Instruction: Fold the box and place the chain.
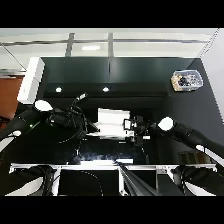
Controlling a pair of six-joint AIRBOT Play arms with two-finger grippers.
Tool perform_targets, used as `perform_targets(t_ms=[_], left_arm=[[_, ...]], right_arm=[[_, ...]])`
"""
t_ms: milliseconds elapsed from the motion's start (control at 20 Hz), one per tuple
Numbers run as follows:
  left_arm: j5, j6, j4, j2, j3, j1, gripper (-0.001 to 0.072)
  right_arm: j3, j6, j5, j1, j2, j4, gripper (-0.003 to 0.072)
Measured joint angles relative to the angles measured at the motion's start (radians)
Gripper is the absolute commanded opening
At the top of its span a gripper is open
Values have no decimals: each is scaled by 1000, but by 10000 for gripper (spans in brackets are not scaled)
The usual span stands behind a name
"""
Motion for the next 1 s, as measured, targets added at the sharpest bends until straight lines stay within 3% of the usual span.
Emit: perform_targets(t_ms=[300, 500, 1000], left_arm=[[32, -19, 90, -16, -1, -1, 30], [74, -22, 122, -18, -1, -2, 98], [125, -23, 144, -7, 10, -2, 98]], right_arm=[[0, 0, 0, 0, 0, 0, 201], [0, 0, 0, 0, 0, 0, 201], [0, 1, -1, 0, 0, 2, 201]])
